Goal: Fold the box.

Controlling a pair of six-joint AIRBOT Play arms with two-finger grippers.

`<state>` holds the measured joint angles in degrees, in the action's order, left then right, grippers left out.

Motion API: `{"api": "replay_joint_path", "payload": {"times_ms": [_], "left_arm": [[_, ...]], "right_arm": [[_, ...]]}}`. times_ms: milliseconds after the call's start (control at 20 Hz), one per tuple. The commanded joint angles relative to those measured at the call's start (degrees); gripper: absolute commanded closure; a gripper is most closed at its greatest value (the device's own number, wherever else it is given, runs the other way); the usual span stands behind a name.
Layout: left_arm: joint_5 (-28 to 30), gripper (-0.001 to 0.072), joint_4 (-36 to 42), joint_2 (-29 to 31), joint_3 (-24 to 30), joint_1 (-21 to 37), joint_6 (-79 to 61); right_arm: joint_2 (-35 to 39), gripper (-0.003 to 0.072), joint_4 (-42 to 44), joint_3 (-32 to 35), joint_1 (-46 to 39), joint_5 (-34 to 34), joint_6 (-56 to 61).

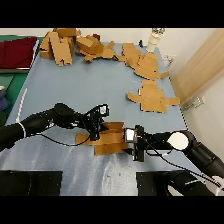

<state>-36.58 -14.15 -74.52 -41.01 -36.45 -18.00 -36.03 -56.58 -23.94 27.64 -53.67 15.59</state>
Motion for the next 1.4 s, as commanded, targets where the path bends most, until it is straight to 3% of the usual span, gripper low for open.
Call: {"api": "replay_joint_path", "payload": {"times_ms": [0, 150, 300, 550, 950, 1350], "left_arm": [[0.0, 0.0696, 0.0, 0.0, 0.0, 0.0, 0.0], [0.0, 0.0696, 0.0, 0.0, 0.0, 0.0, 0.0], [0.0, 0.0696, 0.0, 0.0, 0.0, 0.0, 0.0], [0.0, 0.0696, 0.0, 0.0, 0.0, 0.0, 0.0], [0.0, 0.0696, 0.0, 0.0, 0.0, 0.0, 0.0], [0.0, 0.0696, 0.0, 0.0, 0.0, 0.0, 0.0]], "right_arm": [[4.8, 0.0125, -3.5, -0.4, 5.2, -8.1, 2.6], [6.2, 0.0125, -12.5, 0.7, 14.5, -6.4, 6.8], [3.6, 0.0125, -24.0, 3.7, 18.9, 4.6, 12.8], [-4.4, 0.0125, -25.0, 3.9, 18.9, 16.4, 13.6], [-7.5, 0.0124, -26.1, 3.9, 18.8, 16.7, 13.6], [-6.2, 0.0125, -32.4, 3.8, 18.7, 19.2, 24.2]]}}
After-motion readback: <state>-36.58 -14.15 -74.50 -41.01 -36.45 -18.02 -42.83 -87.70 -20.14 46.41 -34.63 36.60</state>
